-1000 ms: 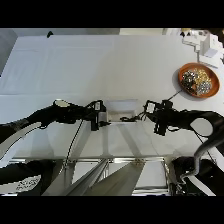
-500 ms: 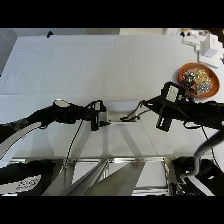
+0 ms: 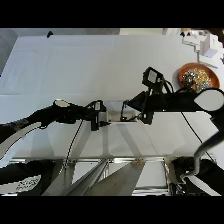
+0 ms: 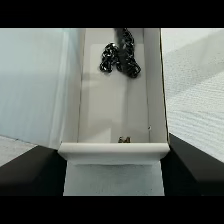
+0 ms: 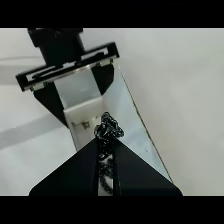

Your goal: Fold the box and place the chain.

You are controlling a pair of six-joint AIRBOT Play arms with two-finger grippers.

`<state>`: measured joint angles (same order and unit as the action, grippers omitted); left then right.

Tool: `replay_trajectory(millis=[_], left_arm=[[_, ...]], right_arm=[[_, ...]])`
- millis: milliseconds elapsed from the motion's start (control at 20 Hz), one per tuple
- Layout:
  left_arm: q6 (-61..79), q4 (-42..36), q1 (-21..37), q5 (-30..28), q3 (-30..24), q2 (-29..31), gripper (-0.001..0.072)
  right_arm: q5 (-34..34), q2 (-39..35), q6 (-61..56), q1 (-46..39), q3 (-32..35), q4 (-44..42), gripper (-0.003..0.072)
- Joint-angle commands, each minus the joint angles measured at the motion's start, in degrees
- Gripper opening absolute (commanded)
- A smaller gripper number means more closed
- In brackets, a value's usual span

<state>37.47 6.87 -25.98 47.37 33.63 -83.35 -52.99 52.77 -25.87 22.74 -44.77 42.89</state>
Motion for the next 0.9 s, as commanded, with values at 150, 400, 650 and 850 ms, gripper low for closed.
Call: replay_trajectory(millis=[150,400,650,850], left_arm=[[0.0,0.0,0.0,0.0,0.0,0.0,0.0132],[0.0,0.0,0.0,0.0,0.0,0.0,0.0132],[0.0,0.0,0.0,0.0,0.0,0.0,0.0132],[0.0,0.0,0.0,0.0,0.0,0.0,0.0132]], right_arm=[[-2.6,7.8,0.2,0.1,-0.1,2.3,0.0061],[-3.3,9.0,0.2,0.0,-0.1,2.4,0.0168],[-3.6,6.2,0.2,0.0,-0.5,2.9,0.0181],[-3.6,2.7,-11.8,0.0,-5.7,17.6,0.0214]])
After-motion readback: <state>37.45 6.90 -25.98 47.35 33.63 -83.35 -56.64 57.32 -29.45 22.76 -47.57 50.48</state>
